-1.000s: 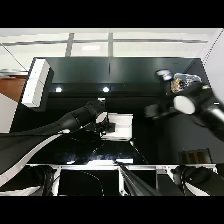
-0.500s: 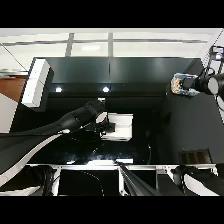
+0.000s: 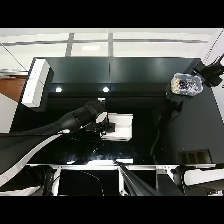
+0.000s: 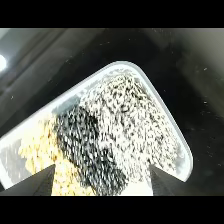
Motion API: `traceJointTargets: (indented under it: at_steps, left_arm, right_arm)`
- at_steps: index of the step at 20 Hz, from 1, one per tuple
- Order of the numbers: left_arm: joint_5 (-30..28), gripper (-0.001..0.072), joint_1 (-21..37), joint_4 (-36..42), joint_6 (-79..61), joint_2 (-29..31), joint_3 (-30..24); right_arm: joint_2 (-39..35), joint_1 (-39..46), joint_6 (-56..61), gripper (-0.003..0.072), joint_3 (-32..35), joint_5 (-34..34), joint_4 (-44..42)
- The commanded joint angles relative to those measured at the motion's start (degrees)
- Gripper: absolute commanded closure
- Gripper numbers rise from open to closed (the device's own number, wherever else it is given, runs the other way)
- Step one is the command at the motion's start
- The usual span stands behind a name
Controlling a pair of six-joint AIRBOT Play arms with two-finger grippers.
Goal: Fold the box and place the chain.
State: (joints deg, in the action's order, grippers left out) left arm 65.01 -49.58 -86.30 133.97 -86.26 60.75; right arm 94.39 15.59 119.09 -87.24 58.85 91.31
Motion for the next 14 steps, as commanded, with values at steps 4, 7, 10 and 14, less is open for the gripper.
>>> traceJointTargets:
  at_steps: [4, 7, 10, 14]
  left_arm:
    - [0.0, 0.0675, 0.0, 0.0, 0.0, 0.0, 0.0]
    - [0.0, 0.0675, 0.0, 0.0, 0.0, 0.0, 0.0]
    - [0.0, 0.0675, 0.0, 0.0, 0.0, 0.0, 0.0]
    - [0.0, 0.0675, 0.0, 0.0, 0.0, 0.0, 0.0]
  right_arm:
    - [9.1, 3.4, 5.9, -0.0018, -7.7, 6.1, -3.4]
    - [10.7, 3.6, 5.1, -0.0018, -8.1, 6.0, -3.0]
    - [11.9, 3.6, 4.1, -0.0018, -8.1, 5.0, -3.2]
    - [12.7, 3.6, 4.1, 0.0039, -8.1, 3.0, -3.3]
